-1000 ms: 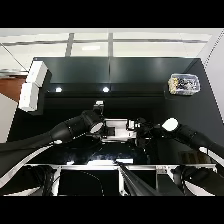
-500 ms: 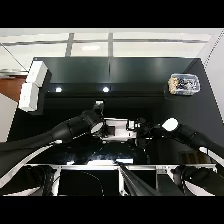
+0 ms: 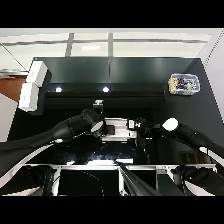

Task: Fold the box and place the chain.

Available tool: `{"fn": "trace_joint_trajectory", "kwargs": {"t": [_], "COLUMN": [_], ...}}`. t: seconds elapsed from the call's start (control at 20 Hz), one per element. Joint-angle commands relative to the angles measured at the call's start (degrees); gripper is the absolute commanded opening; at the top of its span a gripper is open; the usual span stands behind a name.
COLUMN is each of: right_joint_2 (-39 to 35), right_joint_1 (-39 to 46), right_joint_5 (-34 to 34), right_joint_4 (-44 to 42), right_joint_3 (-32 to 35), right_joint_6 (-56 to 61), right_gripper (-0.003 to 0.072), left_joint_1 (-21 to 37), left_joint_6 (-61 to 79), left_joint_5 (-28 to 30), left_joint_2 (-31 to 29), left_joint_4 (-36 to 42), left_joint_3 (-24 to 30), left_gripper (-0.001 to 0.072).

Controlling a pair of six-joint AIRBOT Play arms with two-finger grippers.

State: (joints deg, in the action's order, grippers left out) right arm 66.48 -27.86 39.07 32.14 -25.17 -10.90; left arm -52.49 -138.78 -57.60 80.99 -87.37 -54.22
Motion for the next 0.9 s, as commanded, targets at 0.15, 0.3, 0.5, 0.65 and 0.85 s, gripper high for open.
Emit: {"fn": "trace_joint_trajectory", "kwargs": {"t": [0.15,0.3,0.5,0.65,0.85], "right_joint_2": [-0.2,-3.0,-8.4,-9.0,-8.9], "right_joint_1": [0.0,0.0,0.0,0.0,-0.1], "right_joint_5": [0.2,0.5,3.4,5.6,5.4], "right_joint_4": [-0.1,1.7,16.9,19.7,17.9], "right_joint_3": [-0.1,-0.2,-0.2,-0.2,-0.2], "right_joint_6": [0.0,2.6,9.6,10.2,8.3], "right_gripper": [0.0517,0.069,0.0707,0.0699,0.0469], "left_joint_1": [0.1,0.1,0.0,0.0,0.0], "left_joint_6": [0.3,0.3,0.4,0.4,0.6], "left_joint_5": [-0.5,-1.7,-1.6,-1.6,-1.6], "left_joint_2": [0.3,0.2,0.1,0.1,0.1], "left_joint_4": [0.9,0.5,-0.1,-0.5,-0.5], "left_joint_3": [-0.1,-0.1,-0.1,-0.1,-0.1], "left_gripper": [0.0028,0.0028,0.0029,0.0029,0.0029]}}
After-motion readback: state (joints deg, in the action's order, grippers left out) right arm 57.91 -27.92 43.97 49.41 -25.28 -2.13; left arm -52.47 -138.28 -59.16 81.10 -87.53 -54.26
